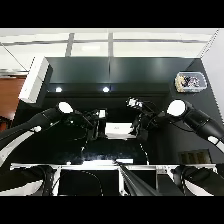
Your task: Fold the box and place the chain.
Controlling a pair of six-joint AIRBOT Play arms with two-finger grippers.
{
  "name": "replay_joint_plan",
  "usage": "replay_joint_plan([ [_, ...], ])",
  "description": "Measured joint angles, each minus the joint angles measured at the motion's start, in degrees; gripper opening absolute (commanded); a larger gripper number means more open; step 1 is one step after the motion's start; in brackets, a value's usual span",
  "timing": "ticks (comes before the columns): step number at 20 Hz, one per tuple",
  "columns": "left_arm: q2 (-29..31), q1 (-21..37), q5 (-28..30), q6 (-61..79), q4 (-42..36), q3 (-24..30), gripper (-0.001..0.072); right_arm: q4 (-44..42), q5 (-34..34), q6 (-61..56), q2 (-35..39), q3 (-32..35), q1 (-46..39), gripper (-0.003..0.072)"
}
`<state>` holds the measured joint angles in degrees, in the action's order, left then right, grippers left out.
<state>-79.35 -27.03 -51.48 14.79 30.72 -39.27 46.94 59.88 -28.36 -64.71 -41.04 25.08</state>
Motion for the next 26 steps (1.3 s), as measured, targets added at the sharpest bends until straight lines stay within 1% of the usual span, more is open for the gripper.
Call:
replay_joint_plan([
  [2, 0.0, 0.0, -0.02, -0.07, 0.0, 0.0, 0.0462, 0.17, 0.48, -1.51, 0.13, -0.31, -0.17, 0.0315],
  [5, 0.0, 0.0, -0.02, -0.15, -0.07, 0.0, 0.0462, 0.72, 3.82, -7.37, 1.36, -2.21, -1.66, 0.0313],
  [6, 0.0, 0.0, -0.02, -0.13, -0.04, 0.0, 0.0462, 0.24, 5.4, -10.88, 1.95, -2.84, -2.56, 0.0253],
  [7, 0.0, 0.0, -0.02, -0.13, -0.07, 0.0, 0.0462, 0.15, 7.17, -14.56, 2.38, -3.26, -3.5, 0.0012],
  [9, 0.0, 0.0, -0.02, -0.11, -0.04, 0.0, 0.0462, -1.6, 10.27, -21.4, 2.95, -3.1, -4.85, 0.0011],
  [11, 0.0, 0.0, -0.02, -0.11, -0.07, 0.0, 0.0462, -5.88, 10.43, -25.0, 3.17, -1.46, -5.35, 0.0012],
  [14, 0.0, 0.0, -0.02, -0.04, -0.07, 0.0, 0.0462, -14.53, 6.84, -27.93, 1.81, 1.49, -5.68, 0.0012],
  [17, 0.0, 0.0, 0.0, 0.02, -0.07, 0.0, 0.0462, -20.0, 3.78, -29.2, -1.09, 2.93, -5.42, 0.0012],
  [20, 0.0, 0.0, -0.02, 0.0, -0.07, 0.0, 0.0462, -20.55, 0.98, -30.23, -3.04, 3.48, -4.76, 0.0012],
  [22, 0.0, 0.0, 0.0, 0.0, -0.07, 0.0, 0.0462, -18.78, -0.92, -31.76, -3.8, 3.67, -4.5, 0.0012],
  [26, 0.0, 0.0, 0.02, 0.04, -0.04, 0.0, 0.0462, -15.82, -1.97, -34.38, -4.72, 3.93, -4.35, 0.0012],
])
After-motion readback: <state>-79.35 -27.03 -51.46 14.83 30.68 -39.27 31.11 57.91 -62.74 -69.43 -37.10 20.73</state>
